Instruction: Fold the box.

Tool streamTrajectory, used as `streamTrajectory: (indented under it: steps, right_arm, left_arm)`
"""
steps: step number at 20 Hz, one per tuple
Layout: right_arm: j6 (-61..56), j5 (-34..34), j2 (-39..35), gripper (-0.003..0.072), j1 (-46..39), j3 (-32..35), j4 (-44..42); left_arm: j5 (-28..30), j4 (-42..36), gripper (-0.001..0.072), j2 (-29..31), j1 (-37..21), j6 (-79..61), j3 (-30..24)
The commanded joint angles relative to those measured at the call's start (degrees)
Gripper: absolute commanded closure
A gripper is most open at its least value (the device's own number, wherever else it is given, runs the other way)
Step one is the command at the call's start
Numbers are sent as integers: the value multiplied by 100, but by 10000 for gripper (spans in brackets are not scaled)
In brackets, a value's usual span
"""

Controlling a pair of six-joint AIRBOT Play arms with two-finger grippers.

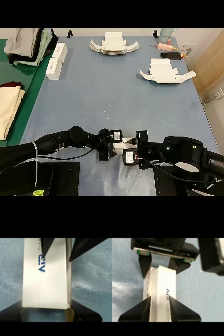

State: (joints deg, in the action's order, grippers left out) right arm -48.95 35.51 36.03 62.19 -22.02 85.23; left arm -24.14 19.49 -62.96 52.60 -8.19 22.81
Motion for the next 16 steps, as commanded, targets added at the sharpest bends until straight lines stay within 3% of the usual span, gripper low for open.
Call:
streamTrajectory:
  steps: [1,4,7,9,10,16]
  right_arm:
    - [-9,17,-11,323,7,-144,-22]
    - [-389,52,-205,324,4,-278,-22]
    - [-1963,151,-542,339,4,-269,-179]
    - [-2951,68,-719,612,4,-133,-417]
    - [-3351,-87,-802,684,4,0,-459]
    - [-4684,-1355,-1158,684,4,999,-476]
  left_arm:
    - [9,0,395,-2,-7,7,4]
    - [9,0,395,-2,-7,7,4]
    - [9,0,394,-2,-7,7,4]
    - [9,0,395,-2,-7,7,4]
    - [9,0,395,-2,-7,7,7]
    - [9,0,395,-2,-7,7,4]
